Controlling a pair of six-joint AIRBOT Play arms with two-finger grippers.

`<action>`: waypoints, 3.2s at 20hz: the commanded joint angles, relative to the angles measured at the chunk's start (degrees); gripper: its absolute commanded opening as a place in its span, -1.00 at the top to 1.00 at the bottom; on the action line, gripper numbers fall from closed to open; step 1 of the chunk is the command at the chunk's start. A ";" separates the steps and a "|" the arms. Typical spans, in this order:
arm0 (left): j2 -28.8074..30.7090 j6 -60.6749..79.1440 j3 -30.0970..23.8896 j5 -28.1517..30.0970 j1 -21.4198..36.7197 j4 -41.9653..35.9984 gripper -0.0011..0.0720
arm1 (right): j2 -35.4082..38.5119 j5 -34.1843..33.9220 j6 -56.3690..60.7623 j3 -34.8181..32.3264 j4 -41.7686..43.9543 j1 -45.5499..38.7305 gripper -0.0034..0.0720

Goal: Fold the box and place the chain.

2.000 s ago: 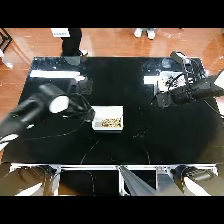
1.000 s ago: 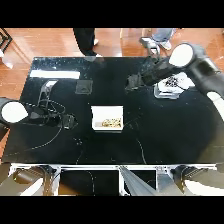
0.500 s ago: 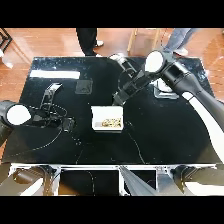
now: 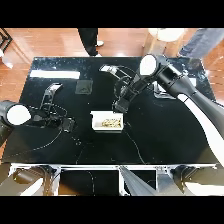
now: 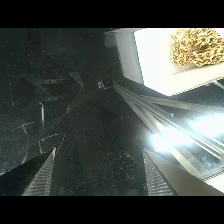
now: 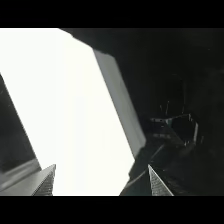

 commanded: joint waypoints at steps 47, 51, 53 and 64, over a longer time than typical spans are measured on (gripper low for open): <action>0.70 -5.73 0.00 -0.15 10.75 1.27 -0.80 | -0.33 -6.43 0.13 -7.28 -13.33 11.61 -0.95; 0.70 -5.60 0.00 0.00 10.75 1.31 -0.80 | 0.28 -3.23 1.01 -7.28 -14.43 12.13 -0.95; 0.70 -5.60 0.00 0.20 10.75 1.46 -0.80 | 1.62 -1.86 1.42 -7.28 -14.45 11.91 -0.95; 0.70 -5.60 0.00 0.28 10.75 1.46 -0.80 | 2.69 -9.29 1.66 -10.29 -14.58 12.96 -0.95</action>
